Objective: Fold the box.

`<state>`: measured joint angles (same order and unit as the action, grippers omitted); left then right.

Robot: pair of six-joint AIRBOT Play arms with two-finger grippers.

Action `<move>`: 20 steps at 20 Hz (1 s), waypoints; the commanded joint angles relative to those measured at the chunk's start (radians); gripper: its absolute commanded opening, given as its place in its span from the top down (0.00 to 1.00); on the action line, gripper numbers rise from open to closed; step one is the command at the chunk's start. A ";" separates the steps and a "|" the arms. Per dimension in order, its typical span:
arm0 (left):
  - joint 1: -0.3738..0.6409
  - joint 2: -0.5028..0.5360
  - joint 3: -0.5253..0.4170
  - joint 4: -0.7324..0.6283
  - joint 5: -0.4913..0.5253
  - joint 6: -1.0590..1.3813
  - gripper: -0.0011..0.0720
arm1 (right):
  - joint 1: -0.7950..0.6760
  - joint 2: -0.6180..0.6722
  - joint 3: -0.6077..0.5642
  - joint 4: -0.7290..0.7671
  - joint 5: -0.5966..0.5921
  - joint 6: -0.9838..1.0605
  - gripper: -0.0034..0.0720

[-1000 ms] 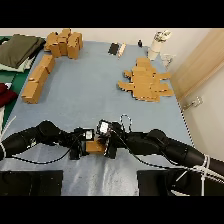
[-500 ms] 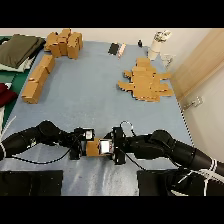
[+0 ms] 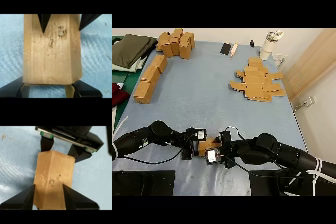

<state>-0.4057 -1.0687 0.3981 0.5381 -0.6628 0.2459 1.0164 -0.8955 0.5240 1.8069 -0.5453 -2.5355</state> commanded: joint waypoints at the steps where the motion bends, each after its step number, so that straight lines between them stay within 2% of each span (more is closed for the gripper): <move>1: 0.000 0.001 0.000 0.000 0.000 0.000 0.38 | 0.053 -0.003 0.000 -0.288 0.042 0.262 0.25; 3: 0.000 0.001 0.000 0.000 0.000 0.000 0.38 | 0.065 -0.001 0.001 -0.364 0.040 0.330 0.25; 7: 0.000 0.001 0.000 0.000 0.000 0.000 0.38 | 0.108 0.019 0.008 -0.386 0.035 0.375 0.29; 8: 0.000 0.001 0.000 0.000 0.000 0.000 0.37 | 0.116 0.023 0.013 -0.402 0.027 0.397 0.35; 12: 0.000 0.001 0.000 0.000 0.000 0.000 0.38 | 0.118 0.027 0.028 -0.451 0.006 0.438 0.36; 14: 0.000 0.001 0.000 0.000 0.000 0.000 0.38 | 0.118 0.026 0.045 -0.468 0.003 0.441 0.41; 19: 0.000 0.001 0.000 0.000 0.000 0.000 0.38 | 0.118 0.026 0.069 -0.519 -0.003 0.461 0.41; 20: 0.000 0.001 0.000 0.000 0.000 0.000 0.38 | 0.118 0.026 0.069 -0.519 -0.006 0.465 0.47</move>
